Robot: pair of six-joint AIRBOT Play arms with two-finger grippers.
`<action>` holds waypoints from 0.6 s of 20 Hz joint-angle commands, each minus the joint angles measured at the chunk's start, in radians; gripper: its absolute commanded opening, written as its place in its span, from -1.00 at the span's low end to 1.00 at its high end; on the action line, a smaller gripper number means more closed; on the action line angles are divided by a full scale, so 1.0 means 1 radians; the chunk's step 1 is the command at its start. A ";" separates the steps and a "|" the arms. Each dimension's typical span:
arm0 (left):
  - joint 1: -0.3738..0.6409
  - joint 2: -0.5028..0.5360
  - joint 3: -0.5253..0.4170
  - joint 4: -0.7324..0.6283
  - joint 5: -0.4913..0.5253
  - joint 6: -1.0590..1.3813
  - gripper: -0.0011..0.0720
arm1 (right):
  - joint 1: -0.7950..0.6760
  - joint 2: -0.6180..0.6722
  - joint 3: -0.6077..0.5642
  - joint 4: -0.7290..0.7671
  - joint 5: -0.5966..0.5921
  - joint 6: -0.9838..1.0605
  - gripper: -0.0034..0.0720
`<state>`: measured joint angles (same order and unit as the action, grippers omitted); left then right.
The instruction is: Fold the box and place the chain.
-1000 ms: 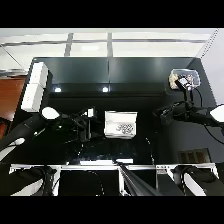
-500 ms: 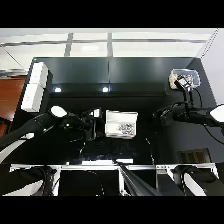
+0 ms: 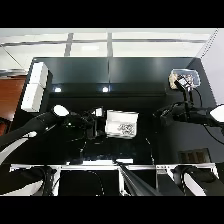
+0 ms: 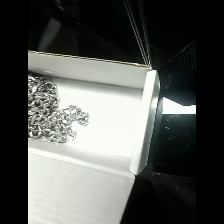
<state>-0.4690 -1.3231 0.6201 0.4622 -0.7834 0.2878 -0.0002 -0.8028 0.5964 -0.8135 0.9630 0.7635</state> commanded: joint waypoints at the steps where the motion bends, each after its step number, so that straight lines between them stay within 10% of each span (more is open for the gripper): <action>1: -0.034 -0.001 0.003 0.024 0.028 0.046 0.97 | 0.000 -0.001 0.000 0.000 -0.002 0.000 0.07; 8: -0.111 -0.001 0.003 0.024 0.072 0.056 0.87 | 0.000 -0.001 0.000 0.000 -0.002 0.000 0.07; 11: -0.111 -0.001 0.003 0.023 0.074 0.053 0.28 | 0.000 -0.002 0.000 0.058 -0.005 0.103 0.14; 12: -0.111 -0.001 0.003 0.023 0.074 0.053 0.27 | 0.004 -0.003 0.000 0.100 -0.008 0.137 0.85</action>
<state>-0.5739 -1.3235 0.6220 0.4828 -0.7166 0.3401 0.0002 -0.8047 0.5964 -0.7845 0.9592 0.8078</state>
